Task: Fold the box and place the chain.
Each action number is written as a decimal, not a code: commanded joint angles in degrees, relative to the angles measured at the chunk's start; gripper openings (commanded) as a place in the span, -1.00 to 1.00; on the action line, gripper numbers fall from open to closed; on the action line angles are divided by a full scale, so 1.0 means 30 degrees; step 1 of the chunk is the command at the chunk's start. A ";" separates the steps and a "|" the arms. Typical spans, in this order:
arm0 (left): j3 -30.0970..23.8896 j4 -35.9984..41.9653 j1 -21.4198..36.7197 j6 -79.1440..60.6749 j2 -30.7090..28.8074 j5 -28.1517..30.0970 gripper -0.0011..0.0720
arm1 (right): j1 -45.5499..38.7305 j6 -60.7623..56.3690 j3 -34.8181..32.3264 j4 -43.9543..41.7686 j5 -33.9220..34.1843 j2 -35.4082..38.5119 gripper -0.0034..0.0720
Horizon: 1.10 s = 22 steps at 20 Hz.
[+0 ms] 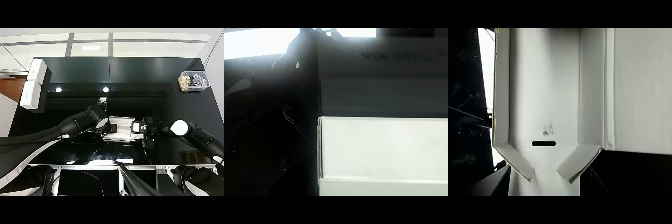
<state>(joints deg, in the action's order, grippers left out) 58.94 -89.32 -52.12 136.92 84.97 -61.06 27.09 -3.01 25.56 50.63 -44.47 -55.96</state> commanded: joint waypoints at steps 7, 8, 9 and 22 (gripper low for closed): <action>0.0007 -0.0058 0.0007 0.0022 -0.0007 0.0204 -0.90 | 0.1486 -0.0080 -0.0058 -0.3410 0.1668 -0.0452 -0.44; 0.0007 -0.0058 0.0007 0.0022 -0.0007 0.0204 -0.90 | 0.1486 -0.0087 -0.0058 -0.3912 0.1836 -0.0561 -0.44; 0.0007 -0.0058 0.0007 0.0022 -0.0007 0.0204 -0.90 | 0.1486 -0.0087 -0.0058 -0.4233 0.1851 -0.0765 -0.44; 0.0007 -0.0058 0.0007 0.0022 -0.0007 0.0204 -0.90 | 0.1523 -0.0080 -0.0095 -0.4823 0.2040 -0.1647 -0.19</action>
